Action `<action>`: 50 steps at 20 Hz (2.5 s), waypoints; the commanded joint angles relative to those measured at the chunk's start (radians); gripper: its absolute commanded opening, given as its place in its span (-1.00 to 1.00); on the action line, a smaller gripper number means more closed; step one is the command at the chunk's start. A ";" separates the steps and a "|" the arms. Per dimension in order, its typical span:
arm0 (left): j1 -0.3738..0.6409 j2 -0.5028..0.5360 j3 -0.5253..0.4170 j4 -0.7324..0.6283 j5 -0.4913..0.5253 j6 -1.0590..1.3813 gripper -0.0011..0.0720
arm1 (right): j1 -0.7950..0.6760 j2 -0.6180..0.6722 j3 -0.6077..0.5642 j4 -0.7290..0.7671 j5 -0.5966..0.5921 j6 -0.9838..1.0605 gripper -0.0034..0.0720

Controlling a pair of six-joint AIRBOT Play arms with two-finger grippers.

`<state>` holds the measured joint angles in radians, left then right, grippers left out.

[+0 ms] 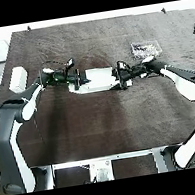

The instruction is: Fold the box and place the chain.

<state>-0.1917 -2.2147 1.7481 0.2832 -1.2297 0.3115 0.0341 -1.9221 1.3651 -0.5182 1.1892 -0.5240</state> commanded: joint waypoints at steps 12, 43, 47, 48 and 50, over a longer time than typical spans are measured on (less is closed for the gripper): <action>0.000 0.000 0.000 0.000 -0.001 0.000 -0.91 | 0.021 -0.051 0.078 -0.044 0.051 0.049 0.94; 0.000 0.000 0.000 0.000 0.000 0.000 -0.91 | -0.004 -0.083 0.114 -0.034 0.084 0.079 0.93; 0.000 0.000 0.000 0.000 0.000 0.000 -0.91 | -0.004 -0.086 0.116 -0.034 0.085 0.079 0.87; 0.000 0.000 0.000 0.000 0.000 0.000 -0.91 | -0.003 -0.086 0.116 -0.034 0.085 0.080 0.87; 0.000 0.000 0.000 0.000 0.000 0.000 -0.91 | -0.002 -0.086 0.118 -0.042 0.085 0.087 0.83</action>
<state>-0.1921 -2.2147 1.7481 0.2836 -1.2308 0.3115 0.0307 -2.0075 1.4796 -0.5518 1.2755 -0.4435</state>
